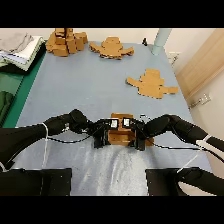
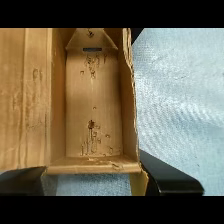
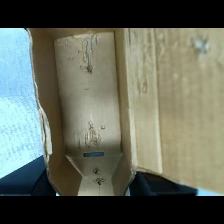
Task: Fold the box.
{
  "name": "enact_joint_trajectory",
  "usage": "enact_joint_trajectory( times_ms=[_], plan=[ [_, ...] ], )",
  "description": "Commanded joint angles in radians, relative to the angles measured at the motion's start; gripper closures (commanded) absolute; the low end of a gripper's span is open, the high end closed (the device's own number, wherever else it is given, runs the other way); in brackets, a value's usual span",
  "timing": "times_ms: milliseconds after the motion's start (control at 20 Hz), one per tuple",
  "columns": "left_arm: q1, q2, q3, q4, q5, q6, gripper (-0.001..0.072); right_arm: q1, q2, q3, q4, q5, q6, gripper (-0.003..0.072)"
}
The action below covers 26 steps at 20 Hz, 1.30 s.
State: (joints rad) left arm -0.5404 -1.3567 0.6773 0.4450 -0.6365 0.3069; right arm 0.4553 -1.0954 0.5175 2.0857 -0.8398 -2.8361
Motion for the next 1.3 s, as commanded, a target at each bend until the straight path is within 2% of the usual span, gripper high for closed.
enact_joint_trajectory(
  times_ms=[0,1150,1200,1250],
  plan=[
    [-0.003,-0.001,0.0,0.006,0.003,-0.009,0.019,0.0,0.0,0.001,0.0,0.0,0.0,0.0114],
    [-0.001,0.0,0.0,0.006,0.002,-0.011,0.019,0.0,0.0,0.001,0.001,0.002,0.0,0.0114],
    [-0.001,0.0,0.0,0.006,0.002,-0.011,0.019,0.0,0.0,0.001,0.002,-0.008,0.0,0.0108],
    [-0.001,0.0,0.0,0.006,0.002,-0.011,0.019,0.0,0.0,0.001,-0.002,-0.008,0.0,-0.0033]
  ],
)
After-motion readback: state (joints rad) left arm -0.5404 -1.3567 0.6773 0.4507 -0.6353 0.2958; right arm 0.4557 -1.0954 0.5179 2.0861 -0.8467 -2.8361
